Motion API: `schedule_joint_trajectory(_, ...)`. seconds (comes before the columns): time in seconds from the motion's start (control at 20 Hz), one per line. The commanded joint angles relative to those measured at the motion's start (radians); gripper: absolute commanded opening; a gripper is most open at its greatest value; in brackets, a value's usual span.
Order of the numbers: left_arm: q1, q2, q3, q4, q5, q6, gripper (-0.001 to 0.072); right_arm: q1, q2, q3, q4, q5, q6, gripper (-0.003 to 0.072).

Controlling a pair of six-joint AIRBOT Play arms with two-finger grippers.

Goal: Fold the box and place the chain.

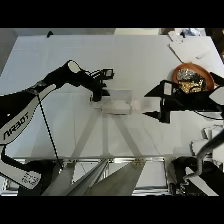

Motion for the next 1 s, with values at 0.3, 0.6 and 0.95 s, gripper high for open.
schedule_joint_trajectory(0.3, -0.001, -0.001, 0.0, 0.0, 0.0, 0.0, 0.0014, 0.002, -0.301, -0.14, 0.247, -0.207, -0.442, 0.0694)
schedule_joint_trajectory(0.6, -0.001, -0.001, 0.0, 0.0, 0.0, 0.0, 0.0014, 0.002, -0.484, -0.14, 0.413, -0.289, -0.465, 0.0695)
schedule_joint_trajectory(0.95, 0.0, -0.001, 0.0, 0.0, 0.0, 0.0, 0.0014, 0.029, -0.524, -0.14, 0.533, -0.317, -0.499, 0.0697)
